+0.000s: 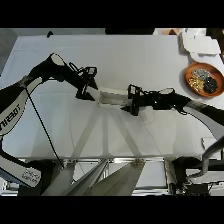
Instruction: Fold the box and place the chain.
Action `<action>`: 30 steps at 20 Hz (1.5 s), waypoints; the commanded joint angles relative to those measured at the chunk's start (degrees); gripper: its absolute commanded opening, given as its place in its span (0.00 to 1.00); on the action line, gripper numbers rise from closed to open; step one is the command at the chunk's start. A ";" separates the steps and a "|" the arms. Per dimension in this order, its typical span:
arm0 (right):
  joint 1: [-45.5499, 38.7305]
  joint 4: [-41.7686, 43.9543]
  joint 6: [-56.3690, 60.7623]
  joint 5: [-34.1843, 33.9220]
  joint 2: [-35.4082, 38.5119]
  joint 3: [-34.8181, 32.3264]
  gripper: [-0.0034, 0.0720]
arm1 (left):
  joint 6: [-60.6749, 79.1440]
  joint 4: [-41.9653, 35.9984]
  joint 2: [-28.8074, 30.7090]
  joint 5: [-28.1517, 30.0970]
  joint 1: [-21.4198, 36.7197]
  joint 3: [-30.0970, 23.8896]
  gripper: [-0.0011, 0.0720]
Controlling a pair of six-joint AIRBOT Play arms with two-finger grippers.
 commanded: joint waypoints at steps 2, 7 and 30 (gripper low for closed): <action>0.00 0.00 0.00 0.02 0.04 0.02 0.70 | 8.76 -2.43 2.80 2.64 -0.04 -2.08 0.98; 0.00 0.00 0.00 0.02 0.04 0.02 0.70 | 9.03 -2.75 4.28 2.64 0.96 -4.20 0.98; 0.00 0.00 0.00 0.02 0.04 0.02 0.70 | 8.83 -6.23 4.00 2.36 0.79 -9.70 0.98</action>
